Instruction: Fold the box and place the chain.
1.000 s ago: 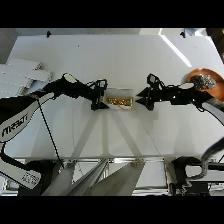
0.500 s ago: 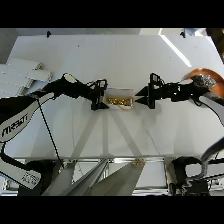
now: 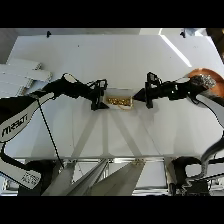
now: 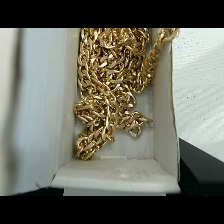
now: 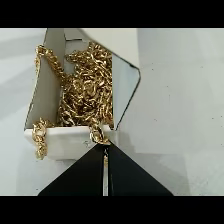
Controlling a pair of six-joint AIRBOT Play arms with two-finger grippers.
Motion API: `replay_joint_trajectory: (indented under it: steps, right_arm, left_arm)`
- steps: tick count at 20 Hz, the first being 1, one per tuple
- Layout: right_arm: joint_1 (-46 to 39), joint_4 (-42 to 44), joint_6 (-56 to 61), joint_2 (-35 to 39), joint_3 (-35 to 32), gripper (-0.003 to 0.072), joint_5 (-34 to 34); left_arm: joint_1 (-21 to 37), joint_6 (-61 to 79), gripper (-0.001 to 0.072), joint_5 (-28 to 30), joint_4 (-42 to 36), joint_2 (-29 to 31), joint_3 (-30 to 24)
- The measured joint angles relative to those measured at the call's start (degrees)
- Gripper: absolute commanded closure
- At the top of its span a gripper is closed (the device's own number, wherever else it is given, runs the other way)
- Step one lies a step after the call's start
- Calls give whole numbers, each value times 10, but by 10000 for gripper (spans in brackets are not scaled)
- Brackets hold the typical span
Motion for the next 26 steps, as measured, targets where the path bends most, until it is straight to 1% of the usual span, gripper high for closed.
replay_joint_trajectory:
  steps: [4, 8, 13, 14, 16, 18, 19, 21, 22, 26]
  right_arm:
    - [1, -26, 47, 21, 0, 675, 23]
    - [2, -61, 117, 68, 0, 675, 36]
    - [29, -56, 169, 110, 0, 675, 56]
    - [40, -52, 176, 114, 0, 675, 54]
    - [63, -48, 182, 118, 0, 675, 26]
    - [85, -45, 194, 120, 0, 673, -20]
    - [96, -44, 205, 120, 0, 636, -43]
    - [118, -43, 229, 121, 0, 431, -76]
    - [128, -43, 241, 122, 0, 420, -85]
    - [162, -55, 305, 137, 0, 421, -99]
  left_arm:
    - [0, 0, 363, 0, 0, 0, 0]
    - [0, 0, 363, 0, 0, 0, 0]
    - [0, 0, 363, 0, 0, 0, 0]
    - [0, 0, 363, 0, 0, 0, 0]
    - [0, 0, 363, 0, 0, 0, 0]
    - [0, 0, 363, 0, 0, 0, 0]
    - [0, 0, 363, 0, 0, 0, 0]
    - [0, 0, 363, 0, 0, 0, 0]
    - [0, 0, 363, 0, 0, 0, 0]
    - [0, 0, 363, 0, 0, 0, 0]
